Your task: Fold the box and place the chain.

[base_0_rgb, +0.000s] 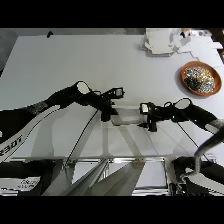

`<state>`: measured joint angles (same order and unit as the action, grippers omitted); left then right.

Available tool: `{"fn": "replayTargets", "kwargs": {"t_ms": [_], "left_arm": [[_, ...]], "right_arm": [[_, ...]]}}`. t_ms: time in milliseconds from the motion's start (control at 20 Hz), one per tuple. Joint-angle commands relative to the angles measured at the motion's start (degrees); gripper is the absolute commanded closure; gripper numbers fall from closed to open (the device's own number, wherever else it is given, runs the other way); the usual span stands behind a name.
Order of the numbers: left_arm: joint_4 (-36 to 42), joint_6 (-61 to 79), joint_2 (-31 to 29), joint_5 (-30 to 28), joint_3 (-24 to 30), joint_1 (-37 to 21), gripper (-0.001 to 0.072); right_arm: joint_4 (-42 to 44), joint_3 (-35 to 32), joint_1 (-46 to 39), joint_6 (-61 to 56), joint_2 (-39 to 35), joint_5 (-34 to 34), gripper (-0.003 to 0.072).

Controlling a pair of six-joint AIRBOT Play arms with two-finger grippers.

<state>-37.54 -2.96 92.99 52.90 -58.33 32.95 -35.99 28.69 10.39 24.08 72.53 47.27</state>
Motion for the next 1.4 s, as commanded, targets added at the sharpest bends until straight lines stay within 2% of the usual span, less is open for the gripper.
{"fn": "replayTargets", "kwargs": {"t_ms": [0,50,100,150,200,350,450,600,650,700,750,850,1000,1150,1350], "left_arm": [[-0.7,0.0,0.0,0.5,0.0,-0.2,0.0698],[-0.7,0.0,0.0,0.5,0.0,-0.2,0.0660],[-0.7,0.0,0.0,0.5,0.0,-0.2,0.0516],[-0.7,0.0,-0.2,0.5,0.0,-0.2,0.0404],[-1.2,-0.1,-0.7,0.7,0.0,-0.2,0.0367],[-6.6,-4.9,-3.9,3.1,0.0,-0.2,0.0363],[-12.8,-10.5,-7.0,5.7,0.0,-0.2,0.0362],[-20.8,-18.6,-12.0,12.5,0.0,-0.2,0.0374],[-22.6,-21.2,-13.7,14.5,0.0,0.1,0.0449],[-23.5,-22.7,-15.8,16.6,0.0,0.5,0.0643],[-24.0,-22.8,-17.6,18.2,0.0,1.5,0.0706],[-23.3,-23.2,-19.6,18.1,0.0,4.5,0.0707],[-19.1,-23.2,-18.6,11.7,0.0,9.6,0.0707],[-15.1,-25.5,-16.2,-1.0,0.0,11.8,0.0707],[-14.3,-34.0,-14.2,-16.3,0.0,11.1,0.0707]], "right_arm": [[0.0,0.0,0.0,0.0,0.0,0.0,0.0249],[0.0,0.0,0.0,0.0,0.0,0.0,0.0249],[0.0,0.0,0.0,0.0,0.0,0.0,0.0249],[0.0,0.0,0.0,0.0,0.0,0.0,0.0249],[0.0,0.0,0.0,0.0,0.0,0.0,0.0249],[0.0,0.0,0.0,0.0,0.0,0.0,0.0249],[0.0,0.0,0.0,0.0,0.0,0.0,0.0249],[0.0,0.0,0.0,0.0,0.0,0.0,0.0249],[0.0,0.0,0.0,0.0,0.0,0.0,0.0249],[0.0,0.0,0.0,0.0,0.0,0.0,0.0249],[0.0,0.0,0.0,0.0,0.0,0.0,0.0249],[0.0,0.0,0.0,0.0,0.0,0.0,0.0249],[0.0,0.0,0.0,0.0,0.0,0.0,0.0249],[0.0,0.0,0.0,0.0,0.0,0.0,0.0249],[0.0,0.0,0.0,0.0,0.0,0.0,0.0249]]}}
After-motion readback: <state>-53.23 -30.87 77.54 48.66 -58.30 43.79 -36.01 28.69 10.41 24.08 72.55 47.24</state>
